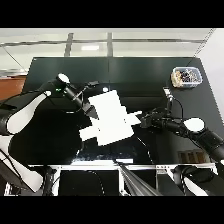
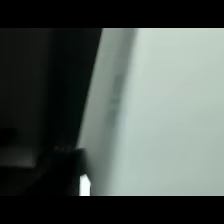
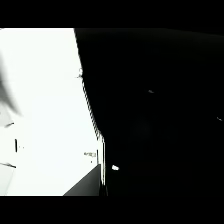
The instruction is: Fold the box and place the chain.
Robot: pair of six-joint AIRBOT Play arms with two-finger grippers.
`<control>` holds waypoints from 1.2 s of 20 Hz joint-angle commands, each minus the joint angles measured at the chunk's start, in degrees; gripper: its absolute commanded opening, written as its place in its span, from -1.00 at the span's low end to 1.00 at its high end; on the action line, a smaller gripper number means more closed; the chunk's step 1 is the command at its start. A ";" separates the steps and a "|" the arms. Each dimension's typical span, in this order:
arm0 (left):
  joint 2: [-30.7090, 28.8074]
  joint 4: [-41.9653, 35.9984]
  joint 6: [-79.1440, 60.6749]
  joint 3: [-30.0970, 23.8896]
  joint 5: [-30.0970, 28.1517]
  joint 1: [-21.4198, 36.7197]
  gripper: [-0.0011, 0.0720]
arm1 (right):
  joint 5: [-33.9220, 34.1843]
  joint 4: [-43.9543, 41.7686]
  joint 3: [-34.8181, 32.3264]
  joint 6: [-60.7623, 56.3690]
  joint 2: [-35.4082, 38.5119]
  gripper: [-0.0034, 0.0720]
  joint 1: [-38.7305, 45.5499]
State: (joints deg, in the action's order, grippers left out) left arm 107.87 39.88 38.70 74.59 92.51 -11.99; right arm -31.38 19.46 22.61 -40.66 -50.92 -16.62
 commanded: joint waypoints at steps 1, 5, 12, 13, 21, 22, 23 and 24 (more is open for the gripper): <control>0.04 1.46 -1.84 0.13 0.52 -0.70 -0.76 | -0.07 0.11 -0.04 -0.02 0.04 -0.87 -0.04; -0.46 1.51 -2.27 0.13 2.01 -0.57 -0.90 | -0.87 0.52 -0.02 -0.02 0.04 -0.67 -0.04; -12.31 7.58 -1.20 -0.22 -1.42 -0.48 -0.91 | -17.90 16.22 14.01 0.98 1.49 0.94 8.90; -15.45 8.22 -1.22 -1.20 -4.74 -1.18 -0.91 | -21.38 20.26 16.83 3.10 1.49 0.94 9.60; -31.91 7.89 -31.26 -18.97 -33.86 -9.38 -0.90 | -33.99 30.08 22.67 7.30 1.49 0.94 9.70; -31.26 7.98 -34.07 -19.06 -34.03 -10.25 -0.90 | -33.88 29.88 22.67 7.28 1.46 0.94 9.70; -30.53 8.35 -35.69 -19.06 -34.03 -11.10 -0.90 | -33.44 28.72 22.67 7.28 1.46 0.94 9.70; -29.75 9.49 -35.91 -19.06 -34.12 -12.02 -0.89 | -32.00 26.60 22.67 7.04 1.46 0.93 9.64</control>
